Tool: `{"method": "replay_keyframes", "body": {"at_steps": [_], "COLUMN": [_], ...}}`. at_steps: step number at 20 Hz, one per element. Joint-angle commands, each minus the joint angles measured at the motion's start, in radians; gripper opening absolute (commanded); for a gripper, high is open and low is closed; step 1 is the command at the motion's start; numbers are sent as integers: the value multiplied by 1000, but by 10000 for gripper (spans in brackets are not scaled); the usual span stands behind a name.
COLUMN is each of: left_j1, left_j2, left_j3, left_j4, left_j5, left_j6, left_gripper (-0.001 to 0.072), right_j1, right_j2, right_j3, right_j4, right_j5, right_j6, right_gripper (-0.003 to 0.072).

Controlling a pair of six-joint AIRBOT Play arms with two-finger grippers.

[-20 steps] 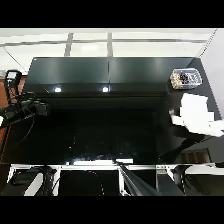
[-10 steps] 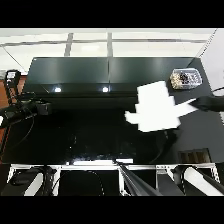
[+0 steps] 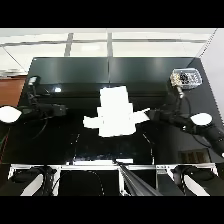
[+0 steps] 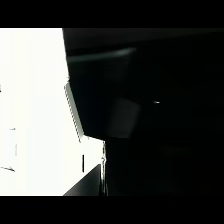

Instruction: Fold the box and place the chain.

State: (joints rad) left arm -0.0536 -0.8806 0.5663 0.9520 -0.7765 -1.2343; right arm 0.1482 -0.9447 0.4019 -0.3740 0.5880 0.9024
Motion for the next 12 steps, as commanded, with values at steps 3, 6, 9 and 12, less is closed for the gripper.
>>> {"method": "replay_keyframes", "body": {"at_steps": [3,6,9,12], "left_j1": [-54,-54,-54,-57], "left_j2": [-257,-441,-623,-747], "left_j3": [98,225,322,387], "left_j4": [-219,-375,-464,-463], "left_j5": [-30,-253,-400,-426], "left_j6": [48,256,346,347], "left_gripper": [720,713,713,713], "right_j1": [184,186,186,186], "right_j2": [-17,-17,-17,-17], "right_j3": [-35,-35,-35,-35], "right_j4": [49,48,44,41], "right_j5": [-166,-163,-163,-161], "right_j6": [29,29,29,29], "right_gripper": [13,14,13,13]}}
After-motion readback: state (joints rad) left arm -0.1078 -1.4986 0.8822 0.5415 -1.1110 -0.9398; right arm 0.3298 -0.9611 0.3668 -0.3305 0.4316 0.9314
